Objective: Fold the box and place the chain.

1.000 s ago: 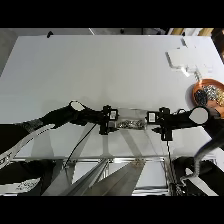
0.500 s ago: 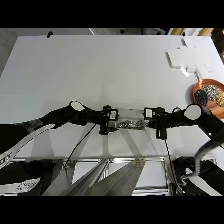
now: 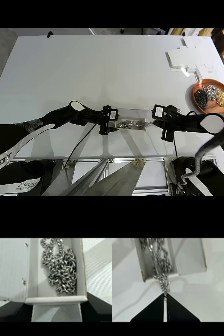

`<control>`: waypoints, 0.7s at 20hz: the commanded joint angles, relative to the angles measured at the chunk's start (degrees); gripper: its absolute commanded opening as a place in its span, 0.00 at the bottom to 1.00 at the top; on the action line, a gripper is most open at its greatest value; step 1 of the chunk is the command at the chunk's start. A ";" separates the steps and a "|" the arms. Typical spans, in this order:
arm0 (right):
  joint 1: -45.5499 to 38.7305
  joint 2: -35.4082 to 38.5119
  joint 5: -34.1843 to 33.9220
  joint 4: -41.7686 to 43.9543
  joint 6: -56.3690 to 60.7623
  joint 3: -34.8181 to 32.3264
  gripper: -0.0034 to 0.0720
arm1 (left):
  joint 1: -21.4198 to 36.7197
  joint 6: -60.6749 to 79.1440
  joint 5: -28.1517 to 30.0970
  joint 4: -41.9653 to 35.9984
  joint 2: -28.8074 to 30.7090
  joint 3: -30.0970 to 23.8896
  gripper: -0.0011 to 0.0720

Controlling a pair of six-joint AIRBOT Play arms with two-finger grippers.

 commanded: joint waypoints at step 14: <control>22.82 -13.92 -25.44 9.81 1.68 1.44 0.35 | 0.02 0.00 0.02 0.02 0.02 -0.02 0.38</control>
